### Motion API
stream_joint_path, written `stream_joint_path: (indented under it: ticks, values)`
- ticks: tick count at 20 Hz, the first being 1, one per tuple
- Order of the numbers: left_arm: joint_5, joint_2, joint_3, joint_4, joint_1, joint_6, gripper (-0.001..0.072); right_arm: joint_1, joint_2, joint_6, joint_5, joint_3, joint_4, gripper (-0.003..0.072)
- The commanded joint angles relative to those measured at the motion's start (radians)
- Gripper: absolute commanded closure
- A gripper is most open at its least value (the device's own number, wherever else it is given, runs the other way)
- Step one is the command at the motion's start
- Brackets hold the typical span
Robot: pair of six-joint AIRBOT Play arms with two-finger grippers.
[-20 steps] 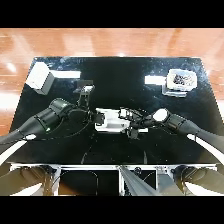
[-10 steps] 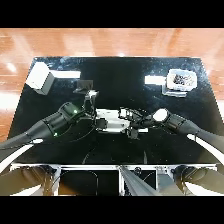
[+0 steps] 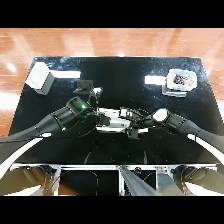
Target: Fold the box and place the chain.
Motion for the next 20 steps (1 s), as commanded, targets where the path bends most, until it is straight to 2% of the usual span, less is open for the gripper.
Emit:
stream_joint_path:
  ticks: [1,6,11,13,17,18,20]
  values:
    - [0.011,-0.017,0.008,-0.027,-0.001,-0.001,0.0413,0.000,0.000,0.000,0.000,0.000,0.001,0.0149]
    - [0.009,-0.078,0.021,-0.030,-0.017,-0.001,0.0417,0.000,0.000,0.000,0.000,0.000,0.001,0.0148]
    - [0.012,-0.095,0.024,-0.019,-0.021,-0.001,0.0411,0.000,0.000,0.000,0.000,0.000,0.001,0.0149]
    - [0.014,-0.095,0.025,-0.027,-0.021,-0.001,0.0314,0.000,0.000,0.000,0.000,0.000,0.001,0.0148]
    - [0.010,-0.095,0.027,-0.027,-0.021,-0.004,0.0302,0.000,0.000,0.000,0.000,0.000,0.001,0.0148]
    - [0.010,-0.095,0.027,-0.027,-0.021,-0.004,0.0307,0.000,0.000,0.000,0.000,0.000,0.001,0.0149]
    - [0.010,-0.095,0.027,-0.027,-0.021,-0.004,0.0464,0.000,0.000,0.000,0.000,0.000,0.001,0.0149]
